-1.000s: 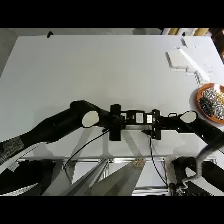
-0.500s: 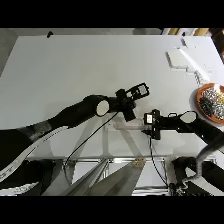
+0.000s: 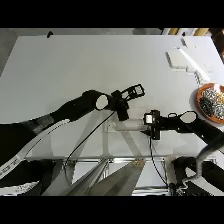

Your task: Fold the box and place the chain.

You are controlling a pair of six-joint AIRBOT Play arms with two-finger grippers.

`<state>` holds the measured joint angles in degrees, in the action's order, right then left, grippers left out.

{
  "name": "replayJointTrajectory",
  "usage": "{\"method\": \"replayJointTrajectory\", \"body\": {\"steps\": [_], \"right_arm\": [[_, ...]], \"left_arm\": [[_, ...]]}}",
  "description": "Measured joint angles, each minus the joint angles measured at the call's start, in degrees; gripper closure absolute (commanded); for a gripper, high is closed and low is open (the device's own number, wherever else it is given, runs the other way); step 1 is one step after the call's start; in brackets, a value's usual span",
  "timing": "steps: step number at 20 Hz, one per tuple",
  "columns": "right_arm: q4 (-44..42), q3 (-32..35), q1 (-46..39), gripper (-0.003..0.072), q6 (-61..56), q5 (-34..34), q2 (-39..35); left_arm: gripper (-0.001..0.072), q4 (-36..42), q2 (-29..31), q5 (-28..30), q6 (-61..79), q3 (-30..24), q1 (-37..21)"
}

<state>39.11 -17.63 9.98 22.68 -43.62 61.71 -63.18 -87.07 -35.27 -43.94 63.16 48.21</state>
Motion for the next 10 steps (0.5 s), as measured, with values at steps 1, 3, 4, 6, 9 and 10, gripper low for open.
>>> {"method": "replayJointTrajectory", "body": {"steps": [1,3,4,6,9,10], "right_arm": [[0.0,0.0,0.0,0.0367,0.0,0.0,0.0],[0.0,0.0,0.0,0.0367,0.0,0.0,0.0],[0.0,0.0,0.0,0.0367,0.0,0.0,0.0],[0.0,0.0,0.0,0.0367,0.0,0.0,0.0],[0.0,0.0,0.0,0.0367,-0.1,0.0,0.0],[0.0,0.0,0.0,0.0367,-0.1,0.0,0.0]], "left_arm": [[0.0703,-1.8,1.6,-2.4,0.0,0.0,0.0],[0.0703,-4.4,4.2,-7.8,0.0,0.0,-0.1],[0.0702,-5.4,5.1,-10.4,0.0,0.0,-0.3],[0.0702,-6.5,6.2,-16.0,0.0,-0.3,-0.7],[0.0702,-7.2,7.0,-20.8,0.0,-2.2,-1.5],[0.0702,-7.1,7.1,-21.6,0.0,-3.2,-1.8]]}}
